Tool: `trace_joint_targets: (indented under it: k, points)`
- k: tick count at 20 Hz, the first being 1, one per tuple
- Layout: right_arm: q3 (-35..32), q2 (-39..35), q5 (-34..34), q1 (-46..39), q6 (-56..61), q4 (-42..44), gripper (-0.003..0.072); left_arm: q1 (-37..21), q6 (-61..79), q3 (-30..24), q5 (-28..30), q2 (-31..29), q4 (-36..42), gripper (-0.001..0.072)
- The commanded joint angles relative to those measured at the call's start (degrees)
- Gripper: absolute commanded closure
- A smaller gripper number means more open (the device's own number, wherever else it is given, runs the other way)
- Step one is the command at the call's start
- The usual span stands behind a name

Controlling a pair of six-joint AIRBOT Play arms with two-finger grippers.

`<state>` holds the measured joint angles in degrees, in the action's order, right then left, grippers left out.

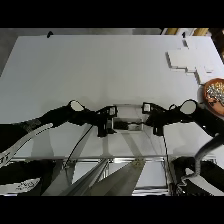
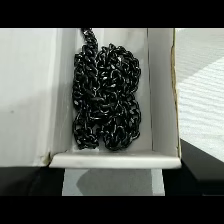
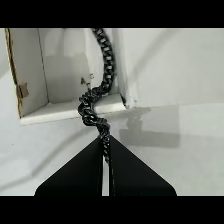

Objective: Fold the box and place the chain.

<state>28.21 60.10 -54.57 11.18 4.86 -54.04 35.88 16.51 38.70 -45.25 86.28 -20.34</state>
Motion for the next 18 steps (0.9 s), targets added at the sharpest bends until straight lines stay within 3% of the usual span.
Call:
trace_joint_targets:
  k: [1,3,8,12,14,16,18]
  points:
    - [0.0,-7.7,-2.3,0.1,5.9,-0.2,0.0669,-0.1,0.0,0.0,0.0,0.0,0.0,0.0504]
    - [0.0,-12.3,-3.5,0.1,5.9,3.4,0.0669,-0.1,0.0,0.0,0.0,0.0,0.0,0.0504]
    - [0.0,-14.4,-2.8,6.2,5.7,27.7,0.0668,-0.1,0.0,0.0,0.0,0.0,0.0,0.0504]
    - [0.0,-10.4,10.1,16.2,5.7,28.2,0.0668,-0.1,0.0,0.0,0.0,0.0,0.0,0.0504]
    - [0.0,-7.5,13.5,18.4,5.7,26.9,0.0665,-0.1,0.0,0.0,0.0,0.0,0.0,0.0504]
    - [0.0,-6.1,13.3,18.8,5.9,24.2,0.0510,-0.1,0.0,0.0,0.0,0.0,0.0,0.0504]
    - [0.1,-6.9,13.1,18.0,7.3,21.4,0.0483,-0.1,0.0,0.0,0.0,0.0,0.0,0.0504]
